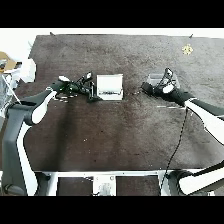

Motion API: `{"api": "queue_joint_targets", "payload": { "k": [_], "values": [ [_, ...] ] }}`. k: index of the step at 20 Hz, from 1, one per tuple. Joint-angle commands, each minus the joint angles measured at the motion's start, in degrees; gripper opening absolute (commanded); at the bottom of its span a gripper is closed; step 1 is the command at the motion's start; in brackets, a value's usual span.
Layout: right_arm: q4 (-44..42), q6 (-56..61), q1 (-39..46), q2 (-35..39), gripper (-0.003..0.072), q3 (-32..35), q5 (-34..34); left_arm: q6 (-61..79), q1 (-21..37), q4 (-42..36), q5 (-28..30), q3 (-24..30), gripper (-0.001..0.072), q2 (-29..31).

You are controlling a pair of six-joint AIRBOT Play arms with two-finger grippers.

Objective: Fold the box and place the chain.

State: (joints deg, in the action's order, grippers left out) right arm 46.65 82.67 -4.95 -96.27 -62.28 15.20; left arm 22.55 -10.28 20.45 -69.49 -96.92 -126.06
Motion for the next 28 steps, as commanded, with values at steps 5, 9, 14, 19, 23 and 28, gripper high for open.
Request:
{"api": "queue_joint_targets", "payload": {
  "k": [5,9,14,19,23,28],
  "values": [
    [-1.5,-5.8,-12.0,18.1,0.0001,-1.0,1.4,0.0,0.0,0.0,0.0,0.0,0.0288,0.0],
    [-1.5,-7.3,-21.7,24.4,0.0001,-1.2,-9.4,0.0,0.0,0.0,0.0,0.0,0.0287,0.0],
    [-1.6,-6.5,-28.5,20.6,0.0001,-4.3,-14.8,0.0,0.0,0.0,0.0,0.0,0.0287,0.0],
    [-2.1,-5.0,-28.9,12.2,0.0002,-4.3,-11.0,0.0,0.0,0.0,0.0,0.0,0.0288,0.0],
    [4.0,-5.1,-25.6,10.2,0.0325,-3.7,-1.5,0.0,0.0,0.0,0.0,0.0,0.0288,0.0],
    [10.5,-4.3,-12.9,14.6,0.0325,-3.5,10.7,0.0,0.0,0.0,0.0,0.0,0.0288,0.0]
  ]
}}
